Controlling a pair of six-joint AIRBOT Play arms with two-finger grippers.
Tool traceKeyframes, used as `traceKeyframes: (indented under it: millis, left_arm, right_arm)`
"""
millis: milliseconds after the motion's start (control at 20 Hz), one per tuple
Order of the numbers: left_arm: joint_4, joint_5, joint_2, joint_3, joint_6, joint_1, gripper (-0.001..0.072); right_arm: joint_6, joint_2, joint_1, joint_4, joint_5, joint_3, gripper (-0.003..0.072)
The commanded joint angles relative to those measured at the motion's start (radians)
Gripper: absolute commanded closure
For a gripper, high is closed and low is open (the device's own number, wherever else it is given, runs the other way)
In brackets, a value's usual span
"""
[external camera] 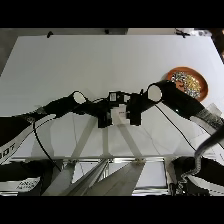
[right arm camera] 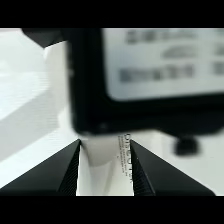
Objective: Fold the box and place the chain.
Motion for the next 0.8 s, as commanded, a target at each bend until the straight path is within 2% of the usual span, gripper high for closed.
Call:
traceKeyframes:
  millis: [0,450,750]
  left_arm:
    - [0.001,0.0,0.0,0.0,0.002,0.0,0.0538]
    - [0.001,0.001,0.0,0.0,0.002,0.0,0.0538]
    - [0.001,0.0,0.0,0.0,0.002,-0.001,0.0538]
  right_arm:
    - [0.003,0.025,0.0,-0.015,-0.055,0.0,0.039]
    - [0.026,0.014,0.0,-0.014,-0.092,0.0,0.0397]
    - [0.029,0.014,0.0,-0.005,0.038,-0.001,0.0392]
